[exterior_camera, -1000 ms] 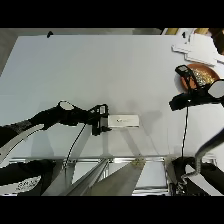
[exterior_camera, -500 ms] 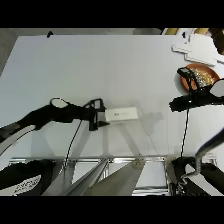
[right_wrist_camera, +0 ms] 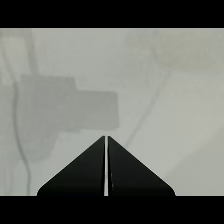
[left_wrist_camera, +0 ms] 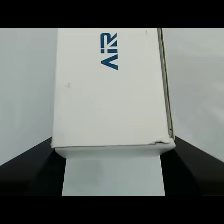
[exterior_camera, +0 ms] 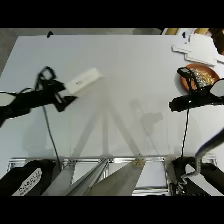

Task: Fold the box and place the chain.

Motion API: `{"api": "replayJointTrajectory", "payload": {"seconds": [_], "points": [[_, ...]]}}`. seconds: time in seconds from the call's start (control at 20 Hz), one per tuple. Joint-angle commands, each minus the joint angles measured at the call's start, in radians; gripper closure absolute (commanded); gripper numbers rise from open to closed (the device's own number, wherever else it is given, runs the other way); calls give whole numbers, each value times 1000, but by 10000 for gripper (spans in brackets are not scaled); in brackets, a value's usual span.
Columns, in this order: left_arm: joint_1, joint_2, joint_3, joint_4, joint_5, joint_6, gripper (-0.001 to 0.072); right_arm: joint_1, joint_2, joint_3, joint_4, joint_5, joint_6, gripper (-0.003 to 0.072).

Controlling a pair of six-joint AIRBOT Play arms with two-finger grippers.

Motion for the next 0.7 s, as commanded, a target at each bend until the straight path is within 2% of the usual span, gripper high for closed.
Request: {"api": "replayJointTrajectory", "payload": {"seconds": [0.0,0.05,0.1,0.15,0.2,0.4,0.45,0.6,0.65], "points": [[219,46,0,253,6,-344,674,0,-1,1,2,1,0,668],[266,38,-1,299,6,-406,673,0,-1,1,2,0,0,668],[307,27,-2,341,4,-451,637,0,-1,1,2,0,0,668],[333,14,-2,382,3,-481,551,0,-1,1,2,1,0,668],[349,-1,-2,408,3,-509,526,0,-1,1,2,1,0,668],[358,-77,-2,476,-30,-572,517,0,-1,1,2,0,0,668],[358,-100,-2,496,-38,-595,478,0,-1,1,2,0,0,668],[358,-151,-2,551,-42,-660,455,0,-1,1,2,0,0,668],[358,-163,-2,568,-42,-691,313,0,-1,1,2,0,0,668]]}}
